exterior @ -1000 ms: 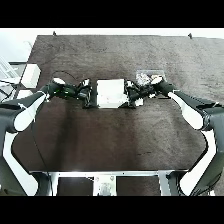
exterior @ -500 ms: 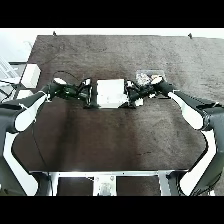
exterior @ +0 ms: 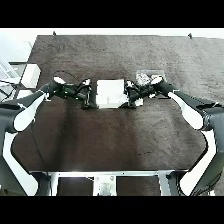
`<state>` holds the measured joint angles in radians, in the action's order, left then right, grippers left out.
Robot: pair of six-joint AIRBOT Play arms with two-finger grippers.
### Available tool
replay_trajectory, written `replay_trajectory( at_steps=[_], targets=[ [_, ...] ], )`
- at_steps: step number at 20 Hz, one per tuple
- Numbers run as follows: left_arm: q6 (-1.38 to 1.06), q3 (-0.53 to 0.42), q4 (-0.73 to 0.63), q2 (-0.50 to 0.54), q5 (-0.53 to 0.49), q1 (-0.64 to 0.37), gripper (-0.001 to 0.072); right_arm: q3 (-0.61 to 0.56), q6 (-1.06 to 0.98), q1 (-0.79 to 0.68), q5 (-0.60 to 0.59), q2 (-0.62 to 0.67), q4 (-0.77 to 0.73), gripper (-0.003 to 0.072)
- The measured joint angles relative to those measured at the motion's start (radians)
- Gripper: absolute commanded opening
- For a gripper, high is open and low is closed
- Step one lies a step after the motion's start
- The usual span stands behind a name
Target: Fold the box and place the chain.
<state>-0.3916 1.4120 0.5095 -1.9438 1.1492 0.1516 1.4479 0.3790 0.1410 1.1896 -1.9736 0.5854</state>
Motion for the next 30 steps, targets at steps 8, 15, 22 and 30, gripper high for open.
replay_trajectory(
  at_steps=[8, 15, 22, 30],
  targets=[
    [0.068, 0.002, 0.044, 0.009, 0.039, -0.053, 0.0705, 0.000, 0.000, 0.000, -0.001, 0.000, 0.000, 0.0594],
    [0.336, 0.003, 0.020, 0.112, 0.121, -0.118, 0.0034, 0.000, -0.001, 0.000, -0.002, 0.000, 0.000, 0.0594],
    [0.858, 0.002, -0.047, 0.146, 0.106, -0.056, 0.0462, 0.000, -0.001, 0.000, -0.003, 0.000, 0.000, 0.0594],
    [1.204, 0.000, -0.018, 0.149, 0.072, -0.009, 0.0203, 0.000, -0.001, 0.000, -0.003, 0.000, 0.000, 0.0594]
  ],
)
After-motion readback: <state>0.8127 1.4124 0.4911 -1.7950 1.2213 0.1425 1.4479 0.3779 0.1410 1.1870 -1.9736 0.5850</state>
